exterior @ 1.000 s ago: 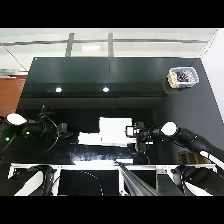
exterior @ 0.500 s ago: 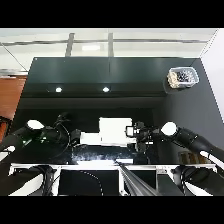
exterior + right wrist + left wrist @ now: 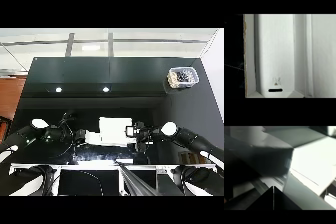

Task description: Fold the box and place the chain.

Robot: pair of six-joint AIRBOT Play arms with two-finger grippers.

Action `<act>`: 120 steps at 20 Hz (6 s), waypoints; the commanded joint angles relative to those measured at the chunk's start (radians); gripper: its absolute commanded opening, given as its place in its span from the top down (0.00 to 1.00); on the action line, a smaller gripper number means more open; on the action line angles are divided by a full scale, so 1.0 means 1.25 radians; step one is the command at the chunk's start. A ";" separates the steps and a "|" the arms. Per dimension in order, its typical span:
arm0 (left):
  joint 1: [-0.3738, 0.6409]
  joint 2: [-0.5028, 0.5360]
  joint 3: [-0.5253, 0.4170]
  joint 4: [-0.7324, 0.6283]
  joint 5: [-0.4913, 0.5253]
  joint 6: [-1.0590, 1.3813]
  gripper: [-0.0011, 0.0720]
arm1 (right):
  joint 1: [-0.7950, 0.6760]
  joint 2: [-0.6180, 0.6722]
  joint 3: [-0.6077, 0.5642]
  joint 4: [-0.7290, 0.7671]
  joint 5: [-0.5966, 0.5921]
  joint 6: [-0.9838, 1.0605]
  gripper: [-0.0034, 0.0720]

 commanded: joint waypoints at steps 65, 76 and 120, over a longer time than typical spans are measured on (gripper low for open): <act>-0.544 -0.030 0.353 0.648 0.089 -0.875 0.43 | 0.000 0.000 0.000 0.000 -0.001 0.000 0.32; -0.579 -0.158 0.457 0.743 -0.013 -1.023 0.43 | 0.000 0.000 0.000 0.000 -0.001 0.000 0.32; -0.589 -0.196 0.468 0.766 -0.034 -1.072 0.71 | 0.000 0.000 0.000 0.000 -0.001 0.000 0.32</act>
